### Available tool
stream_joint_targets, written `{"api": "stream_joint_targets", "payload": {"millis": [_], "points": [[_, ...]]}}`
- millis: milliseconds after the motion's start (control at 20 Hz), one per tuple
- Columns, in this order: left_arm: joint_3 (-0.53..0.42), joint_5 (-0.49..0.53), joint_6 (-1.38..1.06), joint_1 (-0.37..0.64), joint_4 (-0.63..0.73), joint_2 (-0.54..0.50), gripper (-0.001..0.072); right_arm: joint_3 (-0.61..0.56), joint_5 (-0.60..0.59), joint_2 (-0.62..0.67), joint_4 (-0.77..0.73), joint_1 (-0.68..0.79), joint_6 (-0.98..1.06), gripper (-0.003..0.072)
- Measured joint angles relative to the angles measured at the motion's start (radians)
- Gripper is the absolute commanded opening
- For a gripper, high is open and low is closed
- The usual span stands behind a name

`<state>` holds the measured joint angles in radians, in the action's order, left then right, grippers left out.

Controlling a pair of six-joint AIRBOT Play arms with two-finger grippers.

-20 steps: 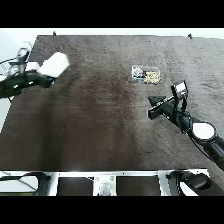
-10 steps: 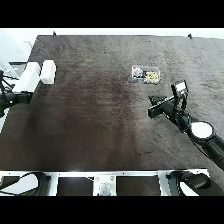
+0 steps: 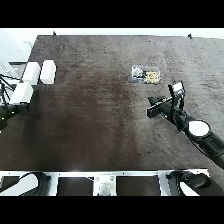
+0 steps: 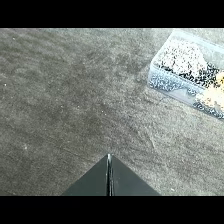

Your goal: Fold the box and place the chain.

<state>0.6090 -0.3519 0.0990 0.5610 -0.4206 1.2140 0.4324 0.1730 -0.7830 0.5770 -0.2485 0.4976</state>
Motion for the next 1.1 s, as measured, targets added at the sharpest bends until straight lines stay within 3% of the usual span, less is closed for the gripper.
{"api": "stream_joint_targets", "payload": {"millis": [450,500,550,600,750,800,900,950,1050,1100], "points": [[0.011,-0.023,-0.102,0.001,0.027,0.067,0.0022,0.0,-0.002,-0.01,0.0,0.001,0.0,0.001],[0.014,-0.022,-0.109,0.001,0.029,0.074,0.0077,0.0,-0.002,-0.01,0.0,0.001,0.0,0.001],[0.015,-0.022,-0.114,0.002,0.03,0.078,0.045,0.0,-0.002,-0.01,0.0,0.001,0.0,0.0009],[0.017,-0.019,-0.119,0.001,0.031,0.081,0.072,0.0,-0.002,-0.01,0.0,0.001,0.0,0.001],[0.019,0.034,-0.094,0.001,0.035,0.087,0.072,0.0,-0.002,-0.01,0.0,0.001,-0.001,0.0011],[0.02,0.053,-0.082,0.001,0.034,0.088,0.072,0.0,-0.002,-0.01,0.0,0.001,-0.001,0.0083],[0.02,0.073,-0.068,0.002,0.033,0.088,0.072,0.0,-0.002,-0.01,0.0,0.002,-0.001,0.0364],[0.02,0.074,-0.063,0.001,0.03,0.087,0.072,0.0,-0.002,-0.01,0.0,0.001,-0.001,0.0421],[0.02,0.071,-0.054,0.001,0.019,0.074,0.072,0.0,-0.002,-0.011,-0.001,0.002,-0.001,0.0462],[0.02,0.06,-0.05,0.002,0.013,0.064,0.072,0.0,-0.002,-0.01,-0.001,0.002,-0.001,0.055]]}}
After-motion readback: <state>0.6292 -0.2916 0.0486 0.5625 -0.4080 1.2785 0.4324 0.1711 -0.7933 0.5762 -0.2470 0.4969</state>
